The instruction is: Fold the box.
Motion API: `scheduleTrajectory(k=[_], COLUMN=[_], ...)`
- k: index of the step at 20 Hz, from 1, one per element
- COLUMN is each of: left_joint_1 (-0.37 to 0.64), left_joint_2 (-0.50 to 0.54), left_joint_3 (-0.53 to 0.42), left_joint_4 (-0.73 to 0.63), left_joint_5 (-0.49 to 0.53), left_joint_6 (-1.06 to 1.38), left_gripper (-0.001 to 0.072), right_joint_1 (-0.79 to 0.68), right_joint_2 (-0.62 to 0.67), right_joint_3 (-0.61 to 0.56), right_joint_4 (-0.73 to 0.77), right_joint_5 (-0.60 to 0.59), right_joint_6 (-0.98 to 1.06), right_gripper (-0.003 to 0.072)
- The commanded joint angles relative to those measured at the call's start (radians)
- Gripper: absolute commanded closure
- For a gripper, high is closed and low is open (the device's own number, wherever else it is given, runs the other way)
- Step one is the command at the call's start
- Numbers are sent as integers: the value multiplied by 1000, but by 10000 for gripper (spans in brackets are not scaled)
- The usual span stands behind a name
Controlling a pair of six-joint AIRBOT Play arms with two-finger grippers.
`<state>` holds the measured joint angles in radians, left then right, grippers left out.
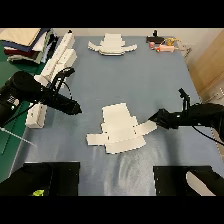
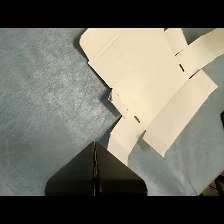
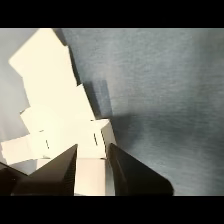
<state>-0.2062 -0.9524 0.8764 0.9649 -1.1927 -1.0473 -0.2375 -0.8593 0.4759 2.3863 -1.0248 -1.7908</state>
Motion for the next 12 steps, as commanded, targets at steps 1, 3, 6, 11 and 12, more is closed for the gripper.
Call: scheduleTrajectory(k=[1, 3, 6, 11, 12], left_joint_1=[0, 0, 0, 0, 0], left_joint_2=[0, 0, 0, 0, 0], left_joint_3=[0, 0, 0, 0, 0], left_joint_4=[0, 0, 0, 0, 0], left_joint_5=[0, 0, 0, 37, 46], left_joint_6=[0, 0, 0, 0, 0], left_gripper=[696, 696, 696, 696, 696], right_joint_1=[6, 6, 6, 8, 8], right_joint_2=[-7, -72, -201, -417, -453], right_joint_3=[-8, 43, 146, 301, 318], right_joint_4=[-79, -133, -164, -148, -134], right_joint_5=[-23, -51, -135, -287, -323], right_joint_6=[21, 21, -15, -142, -153], right_gripper=[365, 365, 366, 395, 401])
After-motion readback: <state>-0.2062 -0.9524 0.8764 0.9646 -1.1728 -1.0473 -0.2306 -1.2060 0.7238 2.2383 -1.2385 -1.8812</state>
